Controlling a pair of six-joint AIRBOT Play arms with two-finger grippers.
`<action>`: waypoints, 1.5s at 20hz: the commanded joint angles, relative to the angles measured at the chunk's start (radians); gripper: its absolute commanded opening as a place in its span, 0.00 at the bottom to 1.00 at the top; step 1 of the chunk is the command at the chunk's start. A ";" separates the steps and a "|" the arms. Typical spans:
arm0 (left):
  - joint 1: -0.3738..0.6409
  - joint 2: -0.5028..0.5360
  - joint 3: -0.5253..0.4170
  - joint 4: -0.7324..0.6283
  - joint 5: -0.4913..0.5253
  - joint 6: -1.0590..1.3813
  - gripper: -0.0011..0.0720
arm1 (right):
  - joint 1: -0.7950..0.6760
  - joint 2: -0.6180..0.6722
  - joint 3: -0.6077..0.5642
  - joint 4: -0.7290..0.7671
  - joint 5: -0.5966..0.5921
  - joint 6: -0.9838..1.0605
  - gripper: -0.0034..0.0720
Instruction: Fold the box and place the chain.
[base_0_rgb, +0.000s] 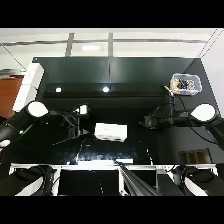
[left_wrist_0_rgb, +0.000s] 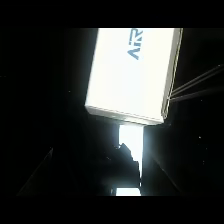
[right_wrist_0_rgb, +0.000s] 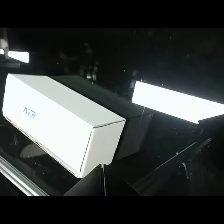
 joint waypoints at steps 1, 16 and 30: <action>0.012 0.087 0.001 -0.032 -0.005 -0.060 1.00 | 0.000 0.013 0.001 -0.001 -0.016 0.011 0.08; -0.246 -0.190 0.042 -0.430 0.165 0.211 0.99 | 0.000 0.013 0.001 -0.020 -0.052 0.013 0.08; -0.248 -0.239 0.076 -0.325 0.110 0.282 0.99 | 0.000 0.013 0.001 -0.020 -0.051 0.020 0.08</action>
